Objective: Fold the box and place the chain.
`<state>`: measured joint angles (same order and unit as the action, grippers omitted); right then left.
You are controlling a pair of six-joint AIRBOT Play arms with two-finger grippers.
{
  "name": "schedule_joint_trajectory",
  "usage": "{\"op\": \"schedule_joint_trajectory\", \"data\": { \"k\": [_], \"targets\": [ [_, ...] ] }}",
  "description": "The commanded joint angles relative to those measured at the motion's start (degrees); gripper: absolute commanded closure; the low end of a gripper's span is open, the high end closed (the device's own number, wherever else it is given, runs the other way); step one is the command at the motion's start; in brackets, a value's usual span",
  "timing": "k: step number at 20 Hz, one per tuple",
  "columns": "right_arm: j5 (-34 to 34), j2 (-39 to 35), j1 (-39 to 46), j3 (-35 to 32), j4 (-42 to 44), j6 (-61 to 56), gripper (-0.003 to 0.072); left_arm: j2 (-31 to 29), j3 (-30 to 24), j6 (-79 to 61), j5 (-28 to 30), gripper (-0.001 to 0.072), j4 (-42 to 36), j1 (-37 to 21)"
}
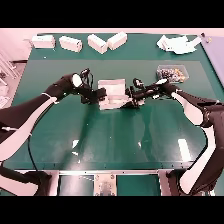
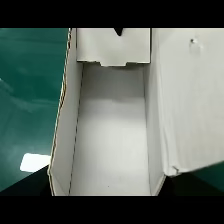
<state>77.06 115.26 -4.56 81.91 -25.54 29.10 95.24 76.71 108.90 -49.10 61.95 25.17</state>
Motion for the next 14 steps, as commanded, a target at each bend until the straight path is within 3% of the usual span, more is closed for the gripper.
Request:
{"op": "schedule_joint_trajectory", "data": {
  "k": [1, 12, 14],
  "targets": [
    [0.0, 0.0, 0.0, 0.0, 0.0, 0.0, 0.0108, 0.1, 0.8, 3.8, 0.0, 0.0265, 5.0, 0.6],
    [0.0, 0.0, 0.0, 0.0, 0.0, 0.0, 0.0108, 0.6, 1.3, 8.3, -0.9, 0.0265, 8.8, 2.2],
    [0.0, 0.0, 0.0, 0.0, 0.0, 0.0, 0.0108, 2.6, 3.7, 8.3, -3.1, 0.0265, 8.9, 2.3]
  ]
}}
